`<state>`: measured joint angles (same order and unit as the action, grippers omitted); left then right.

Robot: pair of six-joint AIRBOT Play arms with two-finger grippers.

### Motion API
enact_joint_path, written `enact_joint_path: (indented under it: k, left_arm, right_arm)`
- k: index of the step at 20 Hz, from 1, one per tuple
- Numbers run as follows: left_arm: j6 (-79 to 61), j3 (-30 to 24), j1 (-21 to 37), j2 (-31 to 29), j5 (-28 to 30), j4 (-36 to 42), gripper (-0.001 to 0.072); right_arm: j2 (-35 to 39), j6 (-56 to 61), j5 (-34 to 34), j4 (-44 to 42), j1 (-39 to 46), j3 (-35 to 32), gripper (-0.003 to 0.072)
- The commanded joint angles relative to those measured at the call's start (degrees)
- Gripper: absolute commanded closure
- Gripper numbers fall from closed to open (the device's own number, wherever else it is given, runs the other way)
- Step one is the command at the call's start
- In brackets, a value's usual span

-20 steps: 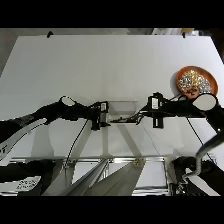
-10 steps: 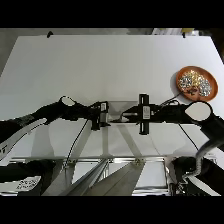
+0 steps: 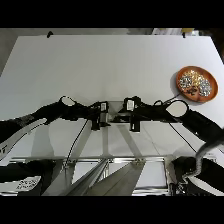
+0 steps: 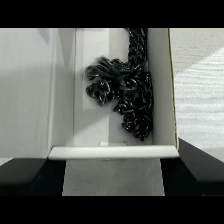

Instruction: Fold the box and place the chain.

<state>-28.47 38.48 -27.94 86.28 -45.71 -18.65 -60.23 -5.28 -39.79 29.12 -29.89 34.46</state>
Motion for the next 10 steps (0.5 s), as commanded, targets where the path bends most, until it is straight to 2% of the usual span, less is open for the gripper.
enact_joint_path:
  k: [1,4,6,8,10]
  left_arm:
    - [0.0,0.0,0.0,-0.04,0.02,-0.02,0.07]
    - [0.0,0.0,0.0,-0.04,0.04,-0.02,0.07]
    - [0.0,-0.02,0.0,-0.04,0.02,-0.02,0.07]
    - [0.0,0.0,0.0,-0.04,0.02,-0.02,0.07]
    - [0.0,0.0,0.0,-0.04,0.02,-0.02,0.07]
  right_arm:
    - [1.97,1.01,-4.66,0.7,4.52,0.37,0.0487]
    - [6.1,0.76,-14.86,5.73,15.41,0.35,0.0585]
    - [6.1,0.7,-20.02,11.8,22.08,0.15,0.0585]
    - [5.46,-0.26,-20.2,17.05,25.83,-1.44,0.0585]
    - [3.72,-4.04,-19.08,17.59,26.43,-3.19,0.0583]
